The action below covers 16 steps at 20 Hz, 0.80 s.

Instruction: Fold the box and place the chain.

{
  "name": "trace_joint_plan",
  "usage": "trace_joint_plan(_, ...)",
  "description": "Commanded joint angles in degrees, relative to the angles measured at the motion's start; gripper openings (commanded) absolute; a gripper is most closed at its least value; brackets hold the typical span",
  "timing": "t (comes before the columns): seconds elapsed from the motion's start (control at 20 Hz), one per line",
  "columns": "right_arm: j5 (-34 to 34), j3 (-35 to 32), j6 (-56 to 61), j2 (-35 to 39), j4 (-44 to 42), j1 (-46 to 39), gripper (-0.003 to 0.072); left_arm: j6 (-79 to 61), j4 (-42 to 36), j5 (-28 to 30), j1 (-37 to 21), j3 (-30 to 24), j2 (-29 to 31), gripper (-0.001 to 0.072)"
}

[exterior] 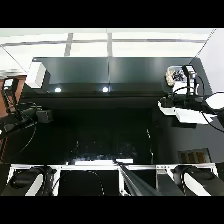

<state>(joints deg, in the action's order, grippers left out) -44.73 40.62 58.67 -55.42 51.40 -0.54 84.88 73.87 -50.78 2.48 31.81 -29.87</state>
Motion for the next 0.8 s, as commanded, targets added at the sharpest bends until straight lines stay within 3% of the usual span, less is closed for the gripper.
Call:
trace_joint_plan(0.0,0.28,-0.02,0.04,0.02,-0.57,0.09,0.0017,0.0,-0.02,3.56,0.02,-0.04,0.0,0.0031)
trace_joint_plan(0.05,0.2,-0.02,0.04,0.0,-1.49,0.09,0.0016,0.0,-0.04,4.24,0.02,-0.04,-0.26,0.0081)
trace_joint_plan(0.1,-0.28,-0.02,0.04,0.0,-3.17,0.09,0.0016,0.02,-0.04,4.55,0.02,-0.04,-0.7,0.031)
trace_joint_plan(0.15,-0.76,-0.02,0.07,0.0,-4.66,0.09,0.0017,0.02,-0.04,4.46,0.04,-0.04,-1.36,0.0645)
trace_joint_plan(0.2,-1.38,-0.02,0.04,0.0,-5.68,0.11,0.0018,0.13,-0.02,4.2,0.02,-0.04,-1.99,0.0709)
trace_joint_plan(0.25,-1.07,-0.04,0.04,0.0,-6.58,0.13,0.0031,0.13,-0.02,3.52,0.02,-0.04,-2.62,0.071)
trace_joint_plan(0.3,-0.81,-0.04,0.04,-0.02,-7.37,0.11,0.0237,0.13,-0.02,2.99,0.02,-0.04,-3.15,0.0709)
trace_joint_plan(0.35,-1.33,-0.04,0.07,-0.04,-7.96,0.13,0.0558,0.2,-0.04,2.43,0.02,-0.04,-3.63,0.0709)
trace_joint_plan(0.4,-1.22,-0.04,0.07,-0.07,-7.82,0.28,0.0701,0.22,-0.02,2.21,0.02,-0.04,-4.0,0.0709)
trace_joint_plan(0.75,2.64,2.49,8.46,-5.18,-6.8,-3.28,0.0699,0.22,0.0,2.32,0.02,-0.04,-4.83,0.0709)
